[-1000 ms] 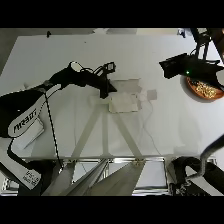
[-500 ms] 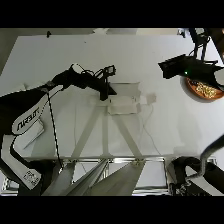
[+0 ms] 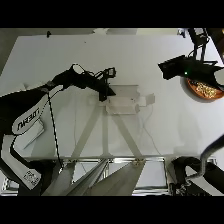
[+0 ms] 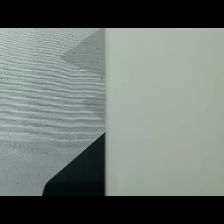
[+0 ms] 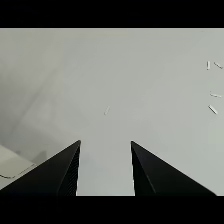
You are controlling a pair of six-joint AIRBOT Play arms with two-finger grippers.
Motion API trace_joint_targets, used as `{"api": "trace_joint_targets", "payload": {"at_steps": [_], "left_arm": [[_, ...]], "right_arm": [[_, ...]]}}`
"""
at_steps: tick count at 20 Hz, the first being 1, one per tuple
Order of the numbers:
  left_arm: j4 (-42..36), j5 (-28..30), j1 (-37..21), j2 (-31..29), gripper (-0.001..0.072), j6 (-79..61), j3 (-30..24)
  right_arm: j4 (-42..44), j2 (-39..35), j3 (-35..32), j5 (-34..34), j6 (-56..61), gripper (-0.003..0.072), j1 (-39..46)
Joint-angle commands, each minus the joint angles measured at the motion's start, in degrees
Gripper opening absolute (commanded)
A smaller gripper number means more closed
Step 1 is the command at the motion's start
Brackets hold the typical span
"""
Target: Fold the box and place the chain.
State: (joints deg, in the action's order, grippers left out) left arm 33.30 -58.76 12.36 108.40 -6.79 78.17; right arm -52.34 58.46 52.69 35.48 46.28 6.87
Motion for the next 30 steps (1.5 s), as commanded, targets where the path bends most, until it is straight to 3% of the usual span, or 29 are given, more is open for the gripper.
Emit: {"api": "trace_joint_targets", "payload": {"at_steps": [1, 4, 5, 6, 9, 11, 15, 19, 26, 30], "left_arm": [[0.2, 0.3, 0.0, 0.0, 0.0008, -0.1, 0.0], [0.2, 0.2, 0.0, 0.0, 0.0008, -0.1, 0.0], [0.2, 0.2, 0.0, 0.0, 0.0008, 0.0, 0.0], [0.2, 0.2, 0.0, 0.0, 0.0008, -0.1, 0.0], [0.2, 0.3, 0.0, 0.0, 0.0008, -0.1, 0.0], [0.2, 0.3, 0.0, 0.0, 0.0008, -0.1, 0.0], [0.2, 0.3, 0.0, 0.0, 0.0008, -0.1, 0.0], [0.2, 0.2, 0.0, 0.0, 0.0008, 0.0, 0.0], [0.2, 0.3, 0.0, 0.0, 0.0008, 0.0, 0.0], [0.2, 0.3, 0.0, 0.0, 0.0008, -0.1, 0.0]], "right_arm": [[0.0, 0.0, 0.0, 1.1, -0.4, 0.0341, 0.0], [0.2, -0.2, 0.0, 8.0, -11.4, 0.0345, 0.0], [0.6, -0.3, 0.0, 11.3, -15.4, 0.044, 0.0], [1.6, -0.5, 0.0, 13.5, -18.8, 0.072, 0.0], [5.7, -2.1, 0.0, 17.9, -24.7, 0.072, 0.0], [7.2, -4.4, 0.0, 24.3, -28.5, 0.0683, 0.0], [4.5, -7.7, 0.0, 37.7, -36.7, 0.0682, -1.4], [-4.1, -6.8, -1.4, 38.4, -36.0, 0.0682, -6.3], [1.7, -6.4, -1.3, 38.4, -33.3, 0.0683, -8.1], [1.7, -5.1, -3.0, 30.8, -32.0, 0.0683, -7.8]]}}
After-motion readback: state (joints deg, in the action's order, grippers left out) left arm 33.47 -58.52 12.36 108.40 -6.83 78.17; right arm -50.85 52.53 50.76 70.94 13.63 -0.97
